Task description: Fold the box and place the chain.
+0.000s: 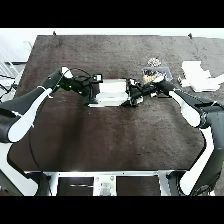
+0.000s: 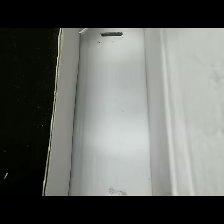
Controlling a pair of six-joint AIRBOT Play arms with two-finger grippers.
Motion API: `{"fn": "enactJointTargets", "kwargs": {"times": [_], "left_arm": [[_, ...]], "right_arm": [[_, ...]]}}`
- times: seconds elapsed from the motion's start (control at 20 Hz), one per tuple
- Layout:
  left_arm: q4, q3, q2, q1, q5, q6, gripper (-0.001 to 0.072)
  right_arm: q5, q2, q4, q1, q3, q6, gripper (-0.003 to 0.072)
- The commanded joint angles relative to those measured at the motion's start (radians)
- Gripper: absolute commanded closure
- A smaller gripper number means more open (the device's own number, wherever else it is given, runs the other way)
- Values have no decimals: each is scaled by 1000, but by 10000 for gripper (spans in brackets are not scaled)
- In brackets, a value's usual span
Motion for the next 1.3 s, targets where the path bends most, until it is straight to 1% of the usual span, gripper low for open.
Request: {"fn": "enactJointTargets", "kwargs": {"times": [0.0, 0.15, 0.25, 0.35, 0.55, 0.75, 0.8, 0.85, 1.1, 1.15, 1.2, 1.25], "left_arm": [[-5, 0, -9, 0, 16, 1, 190], [-2, 0, -15, -8, 21, 1, 192], [-2, 0, -15, -23, 43, 17, 344], [-2, 0, -15, -35, 71, 20, 351], [-4, 0, -15, -37, 76, 20, 361], [-70, 0, -16, -37, 77, 33, 365], [-90, 0, -21, -37, 76, 41, 548], [-108, 0, -31, -37, 76, 47, 560], [-162, 0, -46, -37, 75, 73, 558], [-169, 0, -46, -37, 74, 86, 495], [-176, 0, -46, -37, 74, 91, 367], [-176, 0, -47, -37, 68, 90, 372]], "right_arm": [[0, 0, 1, 1, 0, 0, 108], [0, 0, 0, 1, 0, 0, 109], [0, 0, 0, 1, 0, 0, 109], [0, 0, 0, 1, 0, 0, 109], [0, 0, 0, 1, 0, 0, 108], [0, 0, 0, 1, 0, 0, 109], [0, 0, 0, 1, 0, 0, 108], [0, 0, 0, 1, 0, 0, 108], [0, 0, 0, 1, 0, 0, 109], [0, 0, 0, 1, 0, 0, 108], [0, 0, 0, 1, 0, 0, 108], [0, 0, 0, 1, 0, 0, 108]]}}
